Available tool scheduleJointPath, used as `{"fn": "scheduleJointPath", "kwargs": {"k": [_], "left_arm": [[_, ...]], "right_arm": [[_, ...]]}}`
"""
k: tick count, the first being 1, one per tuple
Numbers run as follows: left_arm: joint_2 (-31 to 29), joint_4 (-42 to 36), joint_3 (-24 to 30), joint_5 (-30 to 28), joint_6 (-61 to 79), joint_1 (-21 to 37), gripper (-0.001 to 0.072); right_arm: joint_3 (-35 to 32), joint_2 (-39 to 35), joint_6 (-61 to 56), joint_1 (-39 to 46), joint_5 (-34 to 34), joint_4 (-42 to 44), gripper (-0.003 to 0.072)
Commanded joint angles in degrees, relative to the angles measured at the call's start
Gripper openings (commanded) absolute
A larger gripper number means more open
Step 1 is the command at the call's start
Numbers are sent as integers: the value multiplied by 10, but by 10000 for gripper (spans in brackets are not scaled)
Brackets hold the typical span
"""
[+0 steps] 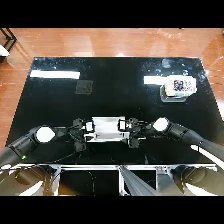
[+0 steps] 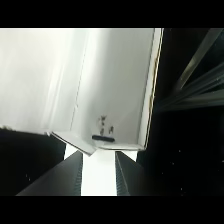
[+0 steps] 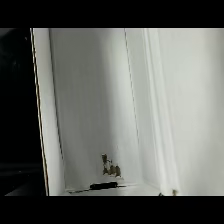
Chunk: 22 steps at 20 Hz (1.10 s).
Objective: Fold the box and place the chain.
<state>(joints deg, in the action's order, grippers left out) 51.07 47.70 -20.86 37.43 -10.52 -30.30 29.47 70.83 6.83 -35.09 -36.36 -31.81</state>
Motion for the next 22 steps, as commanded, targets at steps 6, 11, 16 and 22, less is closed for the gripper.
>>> {"fn": "scheduleJointPath", "kwargs": {"k": [6,11,16,22], "left_arm": [[24,-54,0,-8,20,0,250],[49,-124,0,-17,50,0,243],[58,-124,0,-25,50,0,243],[58,-124,0,-25,50,0,350]], "right_arm": [[0,0,0,0,0,0,307],[0,0,0,0,0,0,306],[0,0,0,0,0,0,307],[0,0,0,0,0,0,306]]}}
